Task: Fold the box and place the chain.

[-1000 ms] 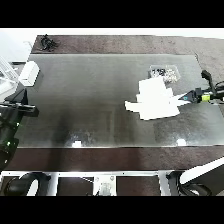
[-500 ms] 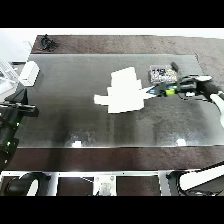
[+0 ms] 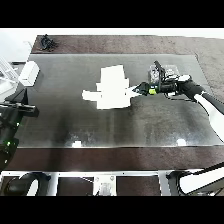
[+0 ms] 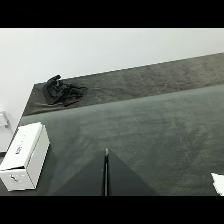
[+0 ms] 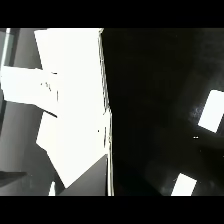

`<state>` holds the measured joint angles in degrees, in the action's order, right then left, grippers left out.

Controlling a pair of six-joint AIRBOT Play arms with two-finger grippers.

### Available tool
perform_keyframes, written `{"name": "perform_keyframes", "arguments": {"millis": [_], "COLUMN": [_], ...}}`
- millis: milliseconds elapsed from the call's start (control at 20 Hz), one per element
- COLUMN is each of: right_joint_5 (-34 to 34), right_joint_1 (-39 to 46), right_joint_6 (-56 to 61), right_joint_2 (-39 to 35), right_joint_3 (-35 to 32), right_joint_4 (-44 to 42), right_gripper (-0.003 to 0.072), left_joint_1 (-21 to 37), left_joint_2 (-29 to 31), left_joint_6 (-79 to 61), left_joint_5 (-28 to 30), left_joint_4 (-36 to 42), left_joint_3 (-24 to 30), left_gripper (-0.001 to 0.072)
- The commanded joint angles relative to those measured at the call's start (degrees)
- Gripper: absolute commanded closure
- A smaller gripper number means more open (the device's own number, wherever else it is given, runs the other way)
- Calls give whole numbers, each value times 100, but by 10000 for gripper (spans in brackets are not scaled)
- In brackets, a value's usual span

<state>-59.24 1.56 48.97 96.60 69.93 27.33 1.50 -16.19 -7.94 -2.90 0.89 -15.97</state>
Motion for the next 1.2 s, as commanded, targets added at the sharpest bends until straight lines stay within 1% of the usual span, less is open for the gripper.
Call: {"name": "perform_keyframes", "arguments": {"millis": [0,150,350,400,450,500,550,700,750,800,850,950,1050,1150], "right_joint_5": [164,160,157,160,175,175,175,179,179,179,177,175,170,175], "right_joint_1": [-55,-55,-55,-55,-55,-55,-57,-55,-55,-55,-57,-57,-81,-142], "right_joint_6": [52,2,-168,-256,-297,-297,-297,-295,-295,-295,-293,-291,-289,-271], "right_joint_2": [79,332,529,527,527,527,527,527,527,527,527,527,527,527], "right_joint_3": [-20,-17,-15,-4,9,26,50,96,116,146,186,258,275,275], "right_joint_4": [66,74,74,72,70,70,68,46,46,48,44,-37,-101,-98], "right_gripper": [680,679,679,679,679,679,678,678,678,678,678,678,678,678], "left_joint_1": [7,7,7,7,7,7,7,7,7,7,7,7,7,7], "left_joint_2": [2,2,2,0,0,2,0,-17,-107,-332,-684,-1720,-2865,-4085], "left_joint_6": [0,0,-2,-4,-2,0,0,273,361,363,361,361,363,407], "left_joint_5": [-59,-74,-280,-321,-319,-339,-420,-859,-962,-1099,-1272,-1827,-2433,-3134], "left_joint_4": [0,0,0,-4,-4,0,0,4,7,15,68,90,87,85], "left_joint_3": [-2,-2,0,0,0,0,0,-2,-9,-55,-166,-634,-1285,-2050], "left_gripper": [690,690,686,433,73,3,55,55,54,54,53,54,54,54]}}
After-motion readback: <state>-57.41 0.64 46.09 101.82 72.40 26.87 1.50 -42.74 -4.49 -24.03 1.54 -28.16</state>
